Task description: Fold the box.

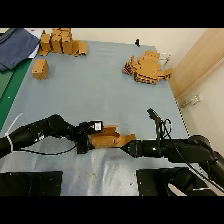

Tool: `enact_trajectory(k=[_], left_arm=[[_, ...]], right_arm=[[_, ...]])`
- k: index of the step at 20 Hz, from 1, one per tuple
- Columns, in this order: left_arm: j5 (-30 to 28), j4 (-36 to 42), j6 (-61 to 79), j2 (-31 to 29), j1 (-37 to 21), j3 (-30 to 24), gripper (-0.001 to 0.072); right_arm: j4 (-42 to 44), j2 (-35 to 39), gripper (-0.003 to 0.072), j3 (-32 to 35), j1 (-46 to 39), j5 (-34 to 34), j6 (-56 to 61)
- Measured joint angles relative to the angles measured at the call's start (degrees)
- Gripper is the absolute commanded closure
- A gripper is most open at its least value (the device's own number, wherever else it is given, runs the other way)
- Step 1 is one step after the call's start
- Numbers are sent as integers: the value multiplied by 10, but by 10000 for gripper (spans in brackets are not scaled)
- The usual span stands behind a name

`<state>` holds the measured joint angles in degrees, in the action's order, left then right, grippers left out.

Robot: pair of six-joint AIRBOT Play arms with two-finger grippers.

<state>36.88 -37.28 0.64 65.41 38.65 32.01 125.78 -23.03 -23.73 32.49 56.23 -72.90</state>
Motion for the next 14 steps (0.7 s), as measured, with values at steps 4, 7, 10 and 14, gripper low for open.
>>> enact_trajectory(k=[4, 7, 10, 14], left_arm=[[-22, 2, 11, -6, -3, -23, 354], [-39, 23, 28, -8, -4, -35, 354], [-45, 38, 45, -8, -4, -41, 355], [-41, 49, 64, -8, -4, -43, 355]], right_arm=[[0, -19, 682, 0, 0, -23, 0], [0, -24, 682, 0, 0, -40, 4], [2, -26, 681, 0, 0, -47, 10], [17, -45, 682, 0, 0, -51, 19]])
